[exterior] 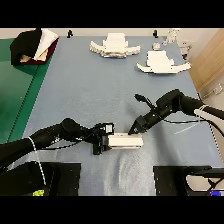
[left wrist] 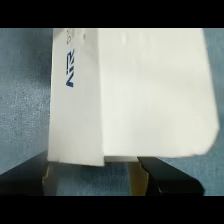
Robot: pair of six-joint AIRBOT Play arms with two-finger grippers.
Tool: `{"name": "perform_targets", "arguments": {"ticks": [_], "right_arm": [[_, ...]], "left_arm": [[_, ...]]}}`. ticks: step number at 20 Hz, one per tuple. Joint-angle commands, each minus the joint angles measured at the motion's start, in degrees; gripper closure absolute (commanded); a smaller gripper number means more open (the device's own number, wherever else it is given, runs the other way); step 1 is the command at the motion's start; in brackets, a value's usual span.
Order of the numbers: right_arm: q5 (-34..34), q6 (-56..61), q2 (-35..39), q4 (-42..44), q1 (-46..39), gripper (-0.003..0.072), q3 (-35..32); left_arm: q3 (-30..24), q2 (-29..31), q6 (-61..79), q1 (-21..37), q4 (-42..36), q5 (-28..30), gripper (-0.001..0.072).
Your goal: Fold the box.
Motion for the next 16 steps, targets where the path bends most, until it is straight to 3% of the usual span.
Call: {"name": "perform_targets", "arguments": {"ticks": [1,5,10,16], "right_arm": [[8.1,-5.6,5.0,-0.2,0.6,0.0687,-4.8],[20.6,-9.8,14.8,-0.7,4.6,0.0687,-10.8],[34.7,-12.0,27.6,-3.8,15.6,0.0687,-16.2],[50.9,-12.0,40.8,-15.9,29.6,0.0685,-22.2]], "left_arm": [[0.0,0.0,0.0,0.0,0.0,0.0,0.0229],[0.0,0.0,0.0,0.0,0.0,0.0,0.0229],[0.0,0.0,0.0,0.0,0.0,0.0,0.0229],[0.0,0.0,0.0,0.0,0.0,0.0,0.0229]]}}
